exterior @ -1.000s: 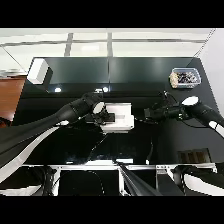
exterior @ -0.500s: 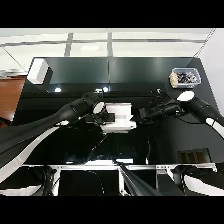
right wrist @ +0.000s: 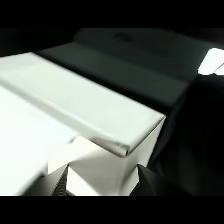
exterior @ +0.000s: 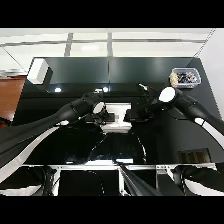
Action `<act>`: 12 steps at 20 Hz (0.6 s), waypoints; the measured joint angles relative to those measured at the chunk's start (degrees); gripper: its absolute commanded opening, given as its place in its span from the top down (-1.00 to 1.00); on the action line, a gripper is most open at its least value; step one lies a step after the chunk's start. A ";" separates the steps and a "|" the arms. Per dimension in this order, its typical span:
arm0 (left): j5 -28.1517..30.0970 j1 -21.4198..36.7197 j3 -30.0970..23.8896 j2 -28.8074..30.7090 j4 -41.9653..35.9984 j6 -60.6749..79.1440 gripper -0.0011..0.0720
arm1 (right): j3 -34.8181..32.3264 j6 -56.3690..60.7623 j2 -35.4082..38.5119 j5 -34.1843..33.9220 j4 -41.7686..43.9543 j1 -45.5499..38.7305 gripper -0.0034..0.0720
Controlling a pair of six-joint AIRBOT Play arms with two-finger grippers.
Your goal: Fold the box and place the chain.
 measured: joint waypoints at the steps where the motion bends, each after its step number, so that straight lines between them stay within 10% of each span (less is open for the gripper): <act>1: 0.07 0.00 0.00 0.00 0.00 0.00 0.90 | 0.28 2.93 0.00 -1.07 -2.73 1.36 -0.33; 12: 0.07 0.00 0.00 0.00 -0.04 0.00 0.90 | 4.26 29.53 -3.63 -1.92 -25.31 11.96 -0.33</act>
